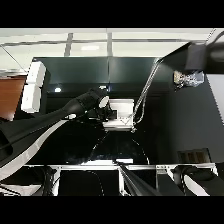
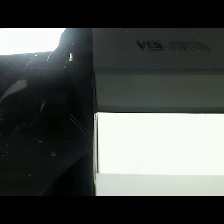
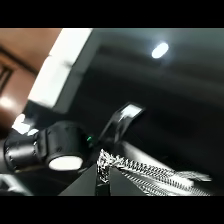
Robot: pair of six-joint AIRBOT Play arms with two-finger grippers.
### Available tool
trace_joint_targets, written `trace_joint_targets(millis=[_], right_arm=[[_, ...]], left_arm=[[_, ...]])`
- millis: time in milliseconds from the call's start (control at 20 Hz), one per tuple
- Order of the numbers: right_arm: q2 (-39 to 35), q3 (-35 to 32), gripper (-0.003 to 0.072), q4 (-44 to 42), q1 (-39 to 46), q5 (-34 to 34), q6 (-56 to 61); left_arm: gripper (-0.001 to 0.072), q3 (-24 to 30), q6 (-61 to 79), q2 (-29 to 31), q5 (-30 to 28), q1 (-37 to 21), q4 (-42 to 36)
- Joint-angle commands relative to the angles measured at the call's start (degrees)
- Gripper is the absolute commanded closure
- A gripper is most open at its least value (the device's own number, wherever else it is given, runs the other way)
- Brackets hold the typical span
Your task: Fold the box and place the chain.
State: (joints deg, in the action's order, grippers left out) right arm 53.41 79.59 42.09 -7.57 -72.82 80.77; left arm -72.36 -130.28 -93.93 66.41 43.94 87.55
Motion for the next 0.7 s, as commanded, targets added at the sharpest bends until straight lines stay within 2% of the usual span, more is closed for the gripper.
trace_joint_targets(millis=[0,150,450,650], right_arm=[[0.70,-8.17,0.0669,-9.70,-0.07,4.00,-3.50],[3.63,-13.75,0.0669,-15.56,-1.25,7.08,-6.60],[8.98,-22.67,0.0668,-13.11,-6.51,10.47,-7.30],[8.59,-23.28,0.0668,-11.67,-4.66,10.71,-7.32]], left_arm=[[0.0677,-0.02,0.00,-0.02,0.04,-0.02,0.02],[0.0677,-0.02,0.00,-0.04,0.04,-0.02,0.02],[0.0677,-0.02,0.00,-0.02,0.04,-0.02,0.02],[0.0677,-0.02,0.00,-0.02,0.09,-0.02,0.02]])
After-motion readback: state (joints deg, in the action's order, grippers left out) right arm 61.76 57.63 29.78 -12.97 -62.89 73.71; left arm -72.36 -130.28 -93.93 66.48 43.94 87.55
